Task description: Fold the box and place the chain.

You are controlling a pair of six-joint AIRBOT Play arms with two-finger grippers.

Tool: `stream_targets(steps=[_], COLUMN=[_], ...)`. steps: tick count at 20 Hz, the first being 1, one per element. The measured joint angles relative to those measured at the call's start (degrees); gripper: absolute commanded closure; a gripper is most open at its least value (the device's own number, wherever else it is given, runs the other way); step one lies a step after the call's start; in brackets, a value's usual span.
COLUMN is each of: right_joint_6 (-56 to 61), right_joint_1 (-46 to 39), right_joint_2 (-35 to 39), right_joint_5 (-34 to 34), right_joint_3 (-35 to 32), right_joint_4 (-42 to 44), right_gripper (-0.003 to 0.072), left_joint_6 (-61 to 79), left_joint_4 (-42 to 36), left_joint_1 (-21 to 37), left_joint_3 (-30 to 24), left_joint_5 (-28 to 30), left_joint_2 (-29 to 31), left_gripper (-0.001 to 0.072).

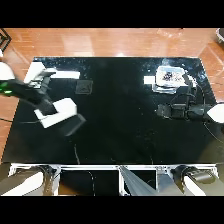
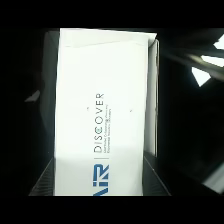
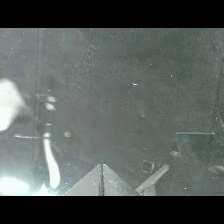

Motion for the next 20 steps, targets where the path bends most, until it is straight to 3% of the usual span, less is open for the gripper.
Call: stream_targets(steps=[4,7,14,20], right_joint_6=[-1.0,-1.4,-0.9,-0.4], right_joint_1=[0.0,0.0,0.0,0.0], right_joint_2=[0.0,0.0,0.0,0.0], right_joint_5=[-0.8,-1.2,-1.4,-2.1], right_joint_3=[0.0,0.0,0.0,0.0], right_joint_4=[0.0,0.0,0.1,0.1], right_gripper=[0.0664,0.0664,0.0664,0.0664], left_joint_6=[-1.0,-0.8,2.7,5.4], left_joint_4=[-1.6,-2.7,-4.6,-9.0], left_joint_1=[19.1,26.4,29.7,27.9], left_joint_3=[-1.7,-2.1,-2.2,-2.2], left_joint_5=[8.4,14.9,30.3,38.5], left_joint_2=[-1.1,-3.0,-9.2,-13.0], left_gripper=[0.0688,0.0688,0.0686,0.0686])
